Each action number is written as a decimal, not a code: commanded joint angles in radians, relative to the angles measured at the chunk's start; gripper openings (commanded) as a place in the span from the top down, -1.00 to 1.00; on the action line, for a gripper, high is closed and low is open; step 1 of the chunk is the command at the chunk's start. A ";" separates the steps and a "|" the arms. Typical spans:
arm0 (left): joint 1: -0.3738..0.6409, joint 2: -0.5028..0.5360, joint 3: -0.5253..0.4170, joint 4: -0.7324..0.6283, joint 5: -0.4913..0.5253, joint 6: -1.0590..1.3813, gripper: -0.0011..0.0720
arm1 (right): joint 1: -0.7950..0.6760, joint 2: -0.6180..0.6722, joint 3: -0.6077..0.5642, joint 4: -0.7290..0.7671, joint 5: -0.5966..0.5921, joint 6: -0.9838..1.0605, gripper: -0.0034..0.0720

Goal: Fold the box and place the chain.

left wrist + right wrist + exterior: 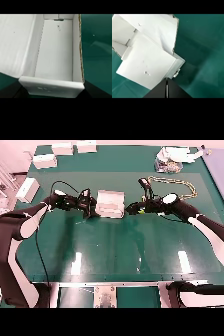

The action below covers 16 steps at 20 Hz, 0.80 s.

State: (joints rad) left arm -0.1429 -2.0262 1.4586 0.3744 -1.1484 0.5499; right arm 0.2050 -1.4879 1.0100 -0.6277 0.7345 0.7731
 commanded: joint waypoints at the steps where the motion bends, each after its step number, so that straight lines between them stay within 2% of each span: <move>1: 0.000 -0.001 0.000 0.000 0.000 0.000 -0.36 | 0.001 0.008 0.003 -0.002 -0.005 0.013 0.87; 2: 0.000 -0.001 0.000 0.000 0.000 0.000 -0.35 | 0.001 0.008 0.003 -0.002 -0.011 0.013 0.86; 3: 0.000 -0.001 0.000 0.000 -0.001 0.000 -0.35 | 0.000 0.008 0.003 -0.001 -0.019 0.013 0.66; 5: 0.000 -0.001 0.000 0.000 -0.001 0.000 -0.36 | 0.001 0.008 0.003 0.000 -0.027 0.013 0.65; 6: 0.000 -0.001 0.000 0.000 0.000 0.000 -0.36 | 0.001 0.007 0.003 0.000 -0.027 0.013 0.39; 13: 0.000 -0.001 0.000 0.000 0.000 0.000 -0.36 | 0.013 -0.003 0.003 0.043 -0.031 0.013 0.25; 14: 0.000 -0.001 0.000 0.000 -0.001 0.000 -0.35 | 0.014 -0.005 0.003 0.063 -0.031 0.012 0.14; 16: 0.000 -0.001 0.000 0.000 -0.001 0.000 -0.35 | 0.018 -0.007 0.006 0.068 -0.031 0.013 0.12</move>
State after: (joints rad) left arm -0.1429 -2.0262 1.4586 0.3744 -1.1492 0.5499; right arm 0.2176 -1.4910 1.0138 -0.5846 0.7052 0.7853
